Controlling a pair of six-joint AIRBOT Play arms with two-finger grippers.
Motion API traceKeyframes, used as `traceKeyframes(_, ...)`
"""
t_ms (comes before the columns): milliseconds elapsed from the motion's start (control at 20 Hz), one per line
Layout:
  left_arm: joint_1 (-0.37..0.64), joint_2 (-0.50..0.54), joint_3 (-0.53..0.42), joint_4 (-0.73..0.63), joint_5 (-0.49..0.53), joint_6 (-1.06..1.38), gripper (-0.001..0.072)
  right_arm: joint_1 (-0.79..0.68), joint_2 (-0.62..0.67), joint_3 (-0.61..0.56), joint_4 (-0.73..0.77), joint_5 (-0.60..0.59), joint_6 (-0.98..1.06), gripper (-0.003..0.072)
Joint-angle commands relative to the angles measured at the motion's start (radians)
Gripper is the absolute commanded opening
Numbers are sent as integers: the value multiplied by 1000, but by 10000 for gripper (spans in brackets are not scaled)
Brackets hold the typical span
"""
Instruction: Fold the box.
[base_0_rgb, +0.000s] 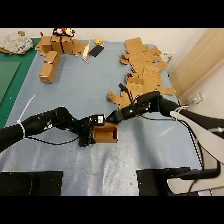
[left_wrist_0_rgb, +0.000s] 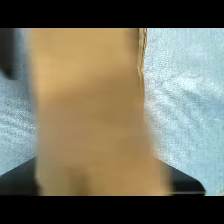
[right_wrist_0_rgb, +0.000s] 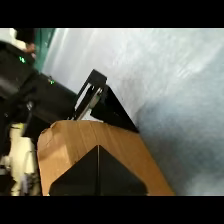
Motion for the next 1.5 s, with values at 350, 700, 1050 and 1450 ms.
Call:
traceKeyframes(350, 0, 0, 0, 0, 0, 0, 529, 312, 433, -241, -420, 533, -114, 207)
traceKeyframes(700, 0, 0, 0, 0, 0, 0, 529, 344, 492, -241, -471, 540, -348, 417)
traceKeyframes(1050, 0, 0, 0, 0, 0, 0, 529, 392, 484, -241, -513, 531, -418, 418)
traceKeyframes(1450, 0, 0, 0, 0, 0, 0, 529, 411, 449, -241, -574, 549, -418, 418)
